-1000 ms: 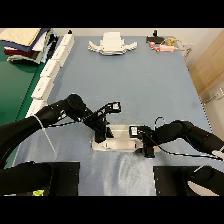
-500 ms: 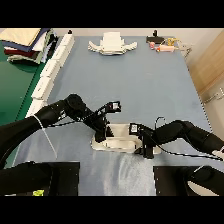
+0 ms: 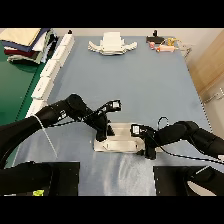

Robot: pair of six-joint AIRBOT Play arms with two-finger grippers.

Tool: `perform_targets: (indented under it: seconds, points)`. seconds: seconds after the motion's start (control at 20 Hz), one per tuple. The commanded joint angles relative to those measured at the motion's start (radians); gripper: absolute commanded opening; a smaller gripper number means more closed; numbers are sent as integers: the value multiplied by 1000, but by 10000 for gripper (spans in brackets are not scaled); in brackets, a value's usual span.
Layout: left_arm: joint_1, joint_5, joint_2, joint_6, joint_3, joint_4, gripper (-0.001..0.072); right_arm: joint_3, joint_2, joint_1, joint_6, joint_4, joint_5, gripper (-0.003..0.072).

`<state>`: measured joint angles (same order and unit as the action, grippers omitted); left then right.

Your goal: Fold the box.

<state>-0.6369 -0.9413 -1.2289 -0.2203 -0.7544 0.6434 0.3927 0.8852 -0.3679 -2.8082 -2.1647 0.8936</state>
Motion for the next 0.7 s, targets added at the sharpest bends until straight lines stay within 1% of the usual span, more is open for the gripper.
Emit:
perform_targets:
  seconds: [0.0,0.3,0.65]
  points:
    - [1,-3,1,-37,-1,0,16,1,-13,0,9,3,-16,715]
    - [1,-2,3,-35,-2,-9,16,1,-6,-1,8,3,-28,715]
    - [1,-1,5,-31,-32,-15,16,1,14,-1,8,8,-39,715]
